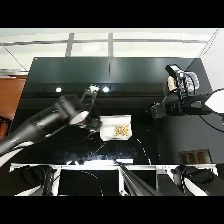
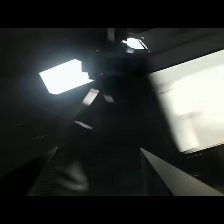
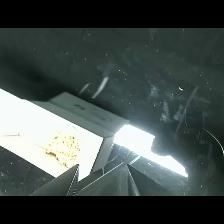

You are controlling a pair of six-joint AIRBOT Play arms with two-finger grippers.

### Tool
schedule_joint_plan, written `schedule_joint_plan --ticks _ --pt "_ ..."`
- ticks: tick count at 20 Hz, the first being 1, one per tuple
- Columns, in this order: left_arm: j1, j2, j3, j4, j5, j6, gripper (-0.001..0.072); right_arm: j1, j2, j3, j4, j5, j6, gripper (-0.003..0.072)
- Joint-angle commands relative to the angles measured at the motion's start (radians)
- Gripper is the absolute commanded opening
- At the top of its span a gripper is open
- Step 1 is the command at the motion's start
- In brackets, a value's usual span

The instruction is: Fold the box and place the chain.

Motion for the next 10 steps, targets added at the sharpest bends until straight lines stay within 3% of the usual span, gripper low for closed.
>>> schedule_joint_plan --ticks 1,2,4,7,10 --pt "0.146 0.168 -0.121 0.029 -0.044 0.134 0.0581 0.0 0.001 0.0 0.0 -0.031 0.003 0.0351" --pt "0.222 0.201 -0.168 -0.062 -0.001 0.139 0.0581 0.0 0.001 0.0 -0.003 -0.046 0.021 0.0351" --pt "0.369 0.246 -0.285 -0.388 0.198 0.331 0.0581 0.0 0.0 0.0 -0.016 -0.077 0.046 0.0351" --pt "0.478 0.244 -0.458 -0.955 0.457 0.925 0.0581 0.0 0.0 0.0 -0.018 -0.083 0.046 0.0351" --pt "0.437 0.219 -0.522 -1.018 0.491 1.466 0.0581 0.0 0.0 0.0 -0.031 -0.085 0.058 0.0351"
